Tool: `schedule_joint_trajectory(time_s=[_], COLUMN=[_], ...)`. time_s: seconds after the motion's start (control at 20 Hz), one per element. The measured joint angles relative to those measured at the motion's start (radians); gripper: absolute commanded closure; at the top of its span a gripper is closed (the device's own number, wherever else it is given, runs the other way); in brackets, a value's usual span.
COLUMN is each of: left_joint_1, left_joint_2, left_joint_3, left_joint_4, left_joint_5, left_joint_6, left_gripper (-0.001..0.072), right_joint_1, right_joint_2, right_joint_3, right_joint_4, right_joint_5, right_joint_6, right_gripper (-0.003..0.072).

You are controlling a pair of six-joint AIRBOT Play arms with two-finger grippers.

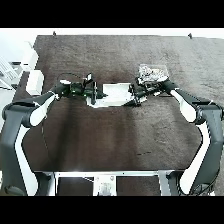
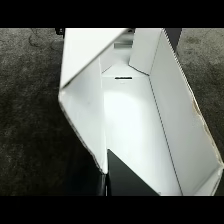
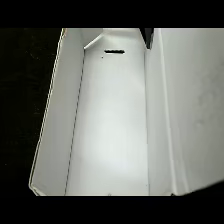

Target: Fold the box and place the chain.

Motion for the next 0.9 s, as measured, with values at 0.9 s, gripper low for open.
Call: schedule_joint_trajectory(time_s=[0.9], left_joint_1=[0.000], left_joint_2=[0.000], left_joint_3=[0.000], left_joint_4=[0.001], left_joint_5=[-0.001], left_joint_6=[0.000], left_gripper=[0.0688], right_joint_1=[0.008], right_joint_2=[0.000], right_joint_3=[0.001], right_joint_4=[-0.021], right_joint_5=[0.010], right_joint_6=[0.000], right_gripper=[0.0138])
